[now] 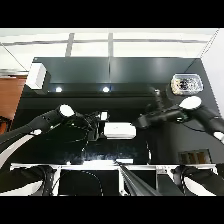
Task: Fold the box and place the chain.
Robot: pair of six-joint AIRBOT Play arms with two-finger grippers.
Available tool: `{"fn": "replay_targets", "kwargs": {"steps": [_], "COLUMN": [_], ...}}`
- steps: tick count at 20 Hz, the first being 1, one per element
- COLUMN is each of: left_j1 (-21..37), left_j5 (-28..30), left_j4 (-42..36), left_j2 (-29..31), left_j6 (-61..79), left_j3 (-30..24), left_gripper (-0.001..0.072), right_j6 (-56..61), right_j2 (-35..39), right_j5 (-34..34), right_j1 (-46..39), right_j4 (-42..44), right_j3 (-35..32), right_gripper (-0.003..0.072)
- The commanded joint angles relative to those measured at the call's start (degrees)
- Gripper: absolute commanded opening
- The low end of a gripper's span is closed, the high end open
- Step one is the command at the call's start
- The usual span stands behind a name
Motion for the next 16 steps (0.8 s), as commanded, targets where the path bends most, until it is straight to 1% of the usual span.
{"fn": "replay_targets", "kwargs": {"steps": [1, 3, 5, 6, 8, 9, 11, 13, 16], "left_j1": [0.0, 0.0, 0.0, 0.0, -0.5, -1.3, -3.9, -6.5, -9.1], "left_j5": [-0.2, -0.3, -1.0, -2.5, -5.2, -4.9, -1.5, 2.8, 2.3], "left_j4": [0.4, 5.9, 11.5, 12.8, 12.2, 11.1, 8.5, 6.5, 5.1], "left_j2": [1.6, 4.9, 8.9, 10.7, 13.2, 13.6, 12.5, 9.3, 3.0], "left_j6": [-1.9, -7.0, -16.1, -19.0, -20.7, -21.0, -21.0, -21.0, -21.1], "left_j3": [1.0, 1.7, 2.0, 2.1, 2.1, 2.2, 3.1, 5.2, 11.1], "left_gripper": [0.0720, 0.0720, 0.0720, 0.0720, 0.0720, 0.0720, 0.0718, 0.0712, 0.0712], "right_j6": [3.6, 5.3, 5.4, 5.7, 5.7, 5.7, 5.6, 5.6, 5.6], "right_j2": [8.1, 12.2, 14.0, 14.1, 14.1, 14.1, 14.1, 14.1, 14.1], "right_j5": [7.2, 8.6, 9.0, 8.5, 6.4, 5.4, 3.9, 3.9, 4.1], "right_j1": [-10.5, -16.3, -20.4, -22.0, -23.8, -23.9, -23.8, -23.8, -23.8], "right_j4": [-9.9, -15.7, -21.6, -23.1, -22.6, -22.1, -19.8, -18.6, -18.6], "right_j3": [1.9, 1.9, 1.8, 1.7, 1.1, 0.9, 0.7, 0.7, 0.7], "right_gripper": [0.0006, 0.0006, 0.0006, 0.0006, 0.0006, 0.0006, 0.0006, 0.0006, 0.0007]}}
